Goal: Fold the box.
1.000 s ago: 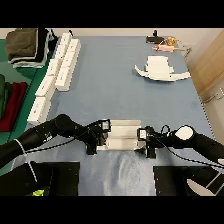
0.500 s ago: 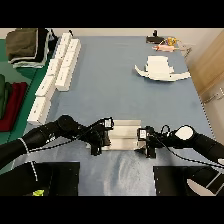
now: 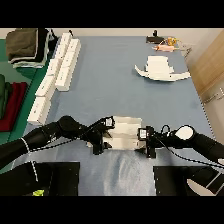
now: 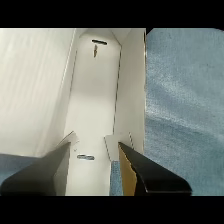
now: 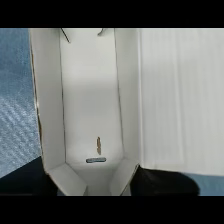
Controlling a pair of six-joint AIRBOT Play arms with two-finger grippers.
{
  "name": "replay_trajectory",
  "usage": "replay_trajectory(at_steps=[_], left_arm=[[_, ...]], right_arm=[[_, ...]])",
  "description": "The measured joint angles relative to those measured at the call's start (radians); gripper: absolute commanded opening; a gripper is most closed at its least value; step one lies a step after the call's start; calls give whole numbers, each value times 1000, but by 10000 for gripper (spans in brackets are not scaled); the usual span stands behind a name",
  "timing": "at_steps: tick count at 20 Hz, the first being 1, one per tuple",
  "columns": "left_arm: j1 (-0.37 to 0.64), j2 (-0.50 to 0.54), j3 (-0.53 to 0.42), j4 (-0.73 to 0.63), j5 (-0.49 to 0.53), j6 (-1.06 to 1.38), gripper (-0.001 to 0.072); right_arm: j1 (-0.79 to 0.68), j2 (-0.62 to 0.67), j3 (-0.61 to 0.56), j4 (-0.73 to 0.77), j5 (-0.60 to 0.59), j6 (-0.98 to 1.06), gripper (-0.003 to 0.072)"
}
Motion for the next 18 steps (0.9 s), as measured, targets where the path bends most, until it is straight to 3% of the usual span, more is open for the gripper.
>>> replay_trajectory(at_steps=[5, 6, 7, 8, 9, 10, 11, 15, 16, 17, 18], left_arm=[[0, 0, 0, -1, -1, 0, 485], [0, 0, 0, -1, -2, -1, 358], [0, 0, 0, -1, -3, -3, 175], [0, -1, 0, -2, -5, -3, 177], [0, 0, 0, -2, -6, -7, 281], [0, 0, 0, -3, -6, -10, 551], [0, 0, 0, -6, -5, -13, 603], [0, -4, 0, -30, -3, -21, 602], [0, -5, 0, -34, -2, -21, 502], [0, -5, 0, -39, -2, -24, 222], [0, -6, 0, -50, 1, -24, 176]], right_arm=[[0, 0, 0, 0, 0, 0, 522], [0, 0, 0, 0, 0, 0, 522], [0, 0, 0, 0, 0, 0, 522], [0, 0, 0, 0, 0, -1, 522], [0, 0, 0, 0, 0, -1, 523], [0, 0, 0, 0, 1, -1, 523], [0, 0, 0, 0, 1, -1, 523], [0, 0, 0, 0, 1, -1, 522], [0, 0, 0, 0, 1, -1, 522], [0, 0, 0, 0, 1, 0, 523], [0, 0, 0, 0, 1, -1, 522]])
